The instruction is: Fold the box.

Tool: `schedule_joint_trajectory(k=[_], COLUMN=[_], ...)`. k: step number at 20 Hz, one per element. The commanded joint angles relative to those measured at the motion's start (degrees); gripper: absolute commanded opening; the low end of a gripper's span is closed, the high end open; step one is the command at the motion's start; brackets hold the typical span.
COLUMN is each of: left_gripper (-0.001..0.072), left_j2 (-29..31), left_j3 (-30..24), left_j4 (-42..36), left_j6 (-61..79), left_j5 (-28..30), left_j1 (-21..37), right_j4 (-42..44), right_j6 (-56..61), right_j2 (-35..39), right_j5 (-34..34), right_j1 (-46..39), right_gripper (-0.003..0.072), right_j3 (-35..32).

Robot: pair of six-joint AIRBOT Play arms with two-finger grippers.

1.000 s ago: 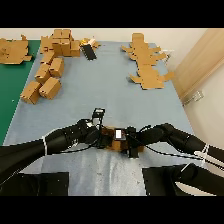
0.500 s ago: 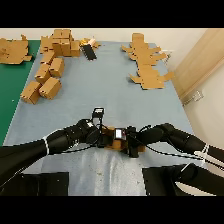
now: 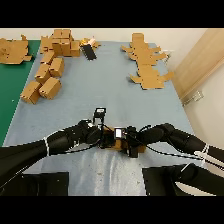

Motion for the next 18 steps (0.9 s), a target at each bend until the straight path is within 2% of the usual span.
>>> schedule_joint_trajectory(k=[1, 8, 10, 18], left_gripper=[0.0466, 0.0467, 0.0495, 0.0494], left_j2=[0.09, 2.95, 3.04, 3.19], left_j3=[0.11, 2.19, 3.17, 4.55], left_j4=[1.79, 5.90, 6.14, 7.30], left_j6=[0.17, 1.33, 2.16, 3.19], left_j5=[-1.16, -5.29, -6.58, -10.12], left_j1=[0.04, 3.02, 3.63, 3.96], right_j4=[-0.13, -0.13, -0.13, -0.13], right_j6=[-0.02, -0.02, -0.02, -0.02], right_j2=[0.00, 0.00, 0.00, 0.00], right_j5=[0.02, 0.02, 0.02, 0.02], right_j1=[0.04, 0.04, 0.04, 0.04], right_gripper=[0.0596, 0.0596, 0.0596, 0.0595], right_j3=[0.04, 0.04, 0.04, 0.04])
